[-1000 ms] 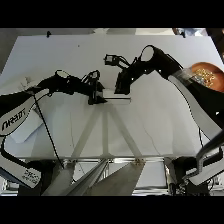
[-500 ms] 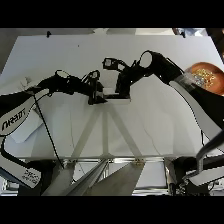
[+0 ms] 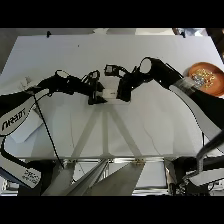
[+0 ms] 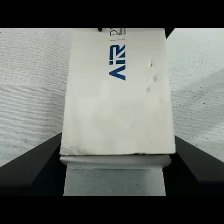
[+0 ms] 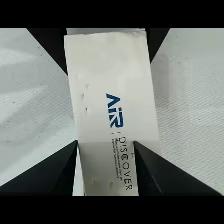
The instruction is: Fold the box and place the chain.
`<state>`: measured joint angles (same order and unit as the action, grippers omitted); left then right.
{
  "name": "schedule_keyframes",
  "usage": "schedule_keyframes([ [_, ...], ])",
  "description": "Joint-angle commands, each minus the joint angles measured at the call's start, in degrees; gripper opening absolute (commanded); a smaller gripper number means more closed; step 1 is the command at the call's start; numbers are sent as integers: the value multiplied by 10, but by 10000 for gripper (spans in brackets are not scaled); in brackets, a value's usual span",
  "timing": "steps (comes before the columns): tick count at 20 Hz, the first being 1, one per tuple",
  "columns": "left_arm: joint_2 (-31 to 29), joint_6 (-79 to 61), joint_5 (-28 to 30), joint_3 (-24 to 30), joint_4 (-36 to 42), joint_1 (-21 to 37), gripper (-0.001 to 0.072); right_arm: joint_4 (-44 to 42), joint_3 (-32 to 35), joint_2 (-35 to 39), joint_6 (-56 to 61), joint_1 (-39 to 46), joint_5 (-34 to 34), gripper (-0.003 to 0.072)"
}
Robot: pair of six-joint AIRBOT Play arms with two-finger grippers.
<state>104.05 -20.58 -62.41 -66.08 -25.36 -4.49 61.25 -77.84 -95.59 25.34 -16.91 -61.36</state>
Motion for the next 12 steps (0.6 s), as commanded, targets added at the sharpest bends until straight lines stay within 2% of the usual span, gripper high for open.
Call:
schedule_keyframes([
  [1, 0, 1, 0, 0, 0, 0, 382, 3, 7, 0, 2, -2, -8, 413],
  [7, 0, 1, 0, 0, 0, 0, 382, -2, 7, 52, 5, -2, -3, 412],
  [9, 0, 1, 0, 0, 0, 0, 382, -21, 7, 80, 64, -2, 2, 405],
  [10, 0, 1, 0, 0, 0, 0, 382, -41, 7, 87, 99, -2, 4, 367],
  [11, 0, 1, 0, 0, 0, 0, 382, -68, 7, 89, 128, -2, 5, 237],
  [12, 0, 1, 0, 0, 0, 0, 382, -95, 9, 88, 141, -2, 10, 71],
])
